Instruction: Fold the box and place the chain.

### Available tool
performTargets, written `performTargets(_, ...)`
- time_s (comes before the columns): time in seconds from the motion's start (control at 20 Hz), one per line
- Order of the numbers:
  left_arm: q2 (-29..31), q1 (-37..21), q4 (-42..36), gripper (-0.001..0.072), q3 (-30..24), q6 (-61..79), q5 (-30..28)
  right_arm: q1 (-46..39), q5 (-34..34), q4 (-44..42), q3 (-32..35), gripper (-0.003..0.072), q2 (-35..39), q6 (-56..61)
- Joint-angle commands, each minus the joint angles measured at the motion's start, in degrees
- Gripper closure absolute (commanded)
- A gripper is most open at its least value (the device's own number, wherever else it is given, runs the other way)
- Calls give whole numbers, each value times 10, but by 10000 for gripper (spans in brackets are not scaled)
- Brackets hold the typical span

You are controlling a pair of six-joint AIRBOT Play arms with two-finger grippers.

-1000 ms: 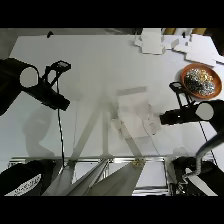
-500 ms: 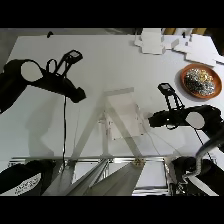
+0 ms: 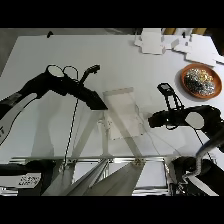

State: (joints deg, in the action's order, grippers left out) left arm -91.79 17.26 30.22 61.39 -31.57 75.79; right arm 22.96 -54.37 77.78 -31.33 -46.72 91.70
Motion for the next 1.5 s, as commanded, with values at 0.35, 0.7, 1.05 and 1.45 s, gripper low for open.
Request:
performTargets(0.35,-66,40,-57,281,0,89,-12,1,0,0,0,678,0,0)
performTargets(0.7,-53,60,-49,709,0,205,-40,1,-8,-2,-3,544,1,-2)
performTargets(1.05,-10,122,7,710,0,402,-115,1,-37,21,-65,394,41,-22)
performTargets(1.45,-10,143,17,710,-3,415,-249,1,-68,32,-65,394,58,-22)
